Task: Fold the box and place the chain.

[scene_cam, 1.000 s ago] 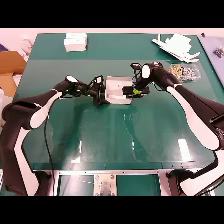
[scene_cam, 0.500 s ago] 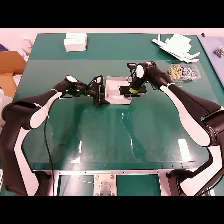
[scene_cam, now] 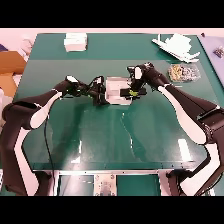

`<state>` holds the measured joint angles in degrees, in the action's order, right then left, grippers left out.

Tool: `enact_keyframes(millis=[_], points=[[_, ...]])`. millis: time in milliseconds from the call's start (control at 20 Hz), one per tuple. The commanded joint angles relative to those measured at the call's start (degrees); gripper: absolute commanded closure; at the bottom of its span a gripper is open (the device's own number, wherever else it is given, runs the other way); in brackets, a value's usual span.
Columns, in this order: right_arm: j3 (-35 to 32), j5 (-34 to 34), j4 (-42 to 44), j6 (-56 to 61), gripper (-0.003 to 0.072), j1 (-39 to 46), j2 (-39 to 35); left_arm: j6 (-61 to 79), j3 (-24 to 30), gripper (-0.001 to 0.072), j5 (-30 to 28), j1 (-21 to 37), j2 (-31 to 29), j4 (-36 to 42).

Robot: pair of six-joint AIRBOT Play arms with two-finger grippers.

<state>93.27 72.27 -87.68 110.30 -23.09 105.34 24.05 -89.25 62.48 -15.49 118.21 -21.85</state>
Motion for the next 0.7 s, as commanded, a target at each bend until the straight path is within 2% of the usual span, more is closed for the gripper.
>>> enact_keyframes(millis=[0, 200, 350, 400, 450, 500, 600, 650], points=[[0.1, 0.5, 0.0, 0.3, 0.0466, -0.1, 0.4, 0.0, 0.0, 0.0347, -0.1, 0.1, 0.0, 0.0], [1.0, 0.2, -0.4, 0.2, 0.0650, -0.5, 0.4, 0.0, 0.0, 0.0348, -0.1, 0.1, 0.0, 0.0], [1.5, 0.2, -0.6, 0.2, 0.0670, -0.5, 0.4, 0.0, 0.0, 0.0347, -0.1, 0.1, 0.0, 0.0], [1.6, 0.2, -0.6, 0.2, 0.0629, -0.5, 0.4, 0.0, 0.0, 0.0348, -0.1, 0.1, 0.0, 0.0], [1.7, 0.2, -0.5, 0.3, 0.0431, -0.5, 0.4, 0.0, 0.0, 0.0347, -0.1, 0.1, 0.0, 0.0], [1.7, 0.2, -0.5, 0.3, 0.0298, -0.4, 0.4, 0.0, 0.0, 0.0347, -0.1, 0.1, 0.0, 0.0], [2.3, 0.9, -0.5, 0.3, 0.0289, -0.4, 0.3, 0.0, 0.0, 0.0347, -0.1, 0.1, 0.0, 0.0], [2.9, 1.2, -0.5, 0.3, 0.0219, -0.4, 0.3, 0.0, 0.0, 0.0348, -0.1, 0.1, 0.0, 0.0]])
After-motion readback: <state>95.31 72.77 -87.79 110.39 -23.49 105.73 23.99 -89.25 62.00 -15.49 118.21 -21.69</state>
